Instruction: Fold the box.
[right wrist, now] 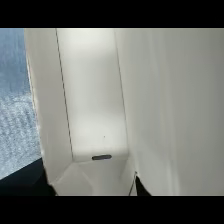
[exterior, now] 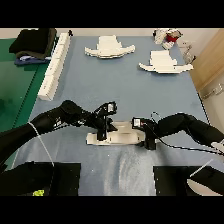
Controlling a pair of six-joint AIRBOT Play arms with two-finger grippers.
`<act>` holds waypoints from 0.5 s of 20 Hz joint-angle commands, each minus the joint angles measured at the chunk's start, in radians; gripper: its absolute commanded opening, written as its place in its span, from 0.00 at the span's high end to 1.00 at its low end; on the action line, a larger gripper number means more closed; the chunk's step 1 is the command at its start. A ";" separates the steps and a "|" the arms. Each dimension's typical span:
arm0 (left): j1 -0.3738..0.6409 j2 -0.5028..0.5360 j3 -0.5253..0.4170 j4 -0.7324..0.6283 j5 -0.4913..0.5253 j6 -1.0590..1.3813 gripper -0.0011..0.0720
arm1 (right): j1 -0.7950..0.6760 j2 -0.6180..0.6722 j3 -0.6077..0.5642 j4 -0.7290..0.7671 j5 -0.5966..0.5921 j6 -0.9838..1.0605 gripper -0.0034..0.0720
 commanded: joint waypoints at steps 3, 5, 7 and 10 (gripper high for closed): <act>0.000 0.000 0.001 0.000 0.000 0.000 0.97 | 0.003 -0.016 0.000 -0.004 0.001 0.001 0.29; 0.000 0.000 0.001 0.000 0.000 0.000 0.97 | 0.003 -0.016 0.000 -0.005 -0.002 0.001 0.29; 0.000 0.000 0.001 0.000 0.000 0.000 0.97 | 0.003 -0.016 0.000 -0.004 -0.012 0.001 0.29; 0.000 0.000 0.001 0.000 0.000 0.000 0.97 | 0.003 -0.015 0.000 0.002 -0.016 0.001 0.29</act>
